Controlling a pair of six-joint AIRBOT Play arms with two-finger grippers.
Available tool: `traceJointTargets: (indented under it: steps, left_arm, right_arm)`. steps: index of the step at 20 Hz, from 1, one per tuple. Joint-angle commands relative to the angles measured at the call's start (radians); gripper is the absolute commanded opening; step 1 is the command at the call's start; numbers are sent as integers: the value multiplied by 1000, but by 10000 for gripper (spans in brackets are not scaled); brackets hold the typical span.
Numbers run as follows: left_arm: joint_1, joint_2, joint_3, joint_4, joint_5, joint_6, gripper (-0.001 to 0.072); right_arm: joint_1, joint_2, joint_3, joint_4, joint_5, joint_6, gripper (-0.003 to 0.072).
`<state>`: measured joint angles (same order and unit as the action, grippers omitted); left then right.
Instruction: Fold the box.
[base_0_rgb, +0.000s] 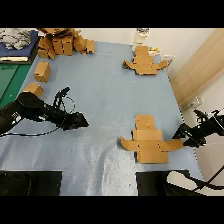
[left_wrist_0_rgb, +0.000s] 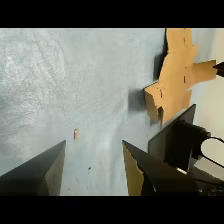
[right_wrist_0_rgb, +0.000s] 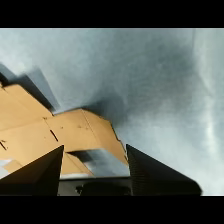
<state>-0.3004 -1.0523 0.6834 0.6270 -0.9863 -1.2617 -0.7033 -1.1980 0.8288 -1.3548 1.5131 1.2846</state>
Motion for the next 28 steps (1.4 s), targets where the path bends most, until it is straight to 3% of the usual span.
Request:
traceJointTargets:
  steps: [1,4,5,7,8,10,14,18,21,24,28]
  left_arm:
    - [2,1,1,-18,-51,17,548]
    - [2,1,1,-64,-61,57,521]
    - [2,1,1,-78,-61,77,520]
    - [3,1,1,-89,-60,101,520]
    - [3,1,1,-89,-57,111,520]
    - [3,1,1,-90,-41,126,520]
    - [8,0,1,-92,0,141,520]
    - [9,0,1,-113,28,183,520]
    - [10,0,1,-112,31,202,519]
    - [34,-1,1,-112,34,223,519]
    - [122,-36,1,-117,20,274,520]
  right_arm:
    - [-1,-6,-13,-13,56,1,593]
    - [0,-5,-79,77,51,-41,340]
    - [1,-6,-100,119,57,-57,339]
    - [1,-5,-132,237,80,-82,180]
    - [2,-5,-139,305,91,-82,153]
    - [7,-3,-140,435,108,-120,13]
    - [104,-3,-148,605,85,-210,6]
    - [305,32,-237,635,-146,-333,5]
    - [456,51,-344,795,-324,-485,5]
    - [567,71,-401,956,-428,-623,5]
    - [676,111,-431,1027,-481,-703,5]
